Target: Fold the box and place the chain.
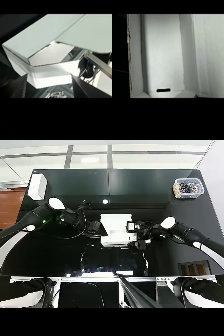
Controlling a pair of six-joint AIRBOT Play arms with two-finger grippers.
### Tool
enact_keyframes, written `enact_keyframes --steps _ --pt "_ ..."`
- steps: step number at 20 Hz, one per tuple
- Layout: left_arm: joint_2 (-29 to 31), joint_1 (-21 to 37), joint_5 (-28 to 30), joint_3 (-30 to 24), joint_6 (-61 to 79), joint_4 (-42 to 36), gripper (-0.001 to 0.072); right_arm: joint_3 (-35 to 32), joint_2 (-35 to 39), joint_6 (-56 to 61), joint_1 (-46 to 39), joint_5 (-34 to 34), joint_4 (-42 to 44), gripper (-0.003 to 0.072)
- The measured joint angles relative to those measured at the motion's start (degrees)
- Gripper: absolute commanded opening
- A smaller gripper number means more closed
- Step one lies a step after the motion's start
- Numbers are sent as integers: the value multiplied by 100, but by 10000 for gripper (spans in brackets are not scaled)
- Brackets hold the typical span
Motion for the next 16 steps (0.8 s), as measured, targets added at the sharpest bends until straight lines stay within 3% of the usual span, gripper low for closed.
enact_keyframes --steps 7,16 --pt "2 -179 157 107 -538 435 562 0 0 -2 0 0 2 162" --pt "2 -570 885 195 -1399 1003 562 0 0 0 0 0 2 162"
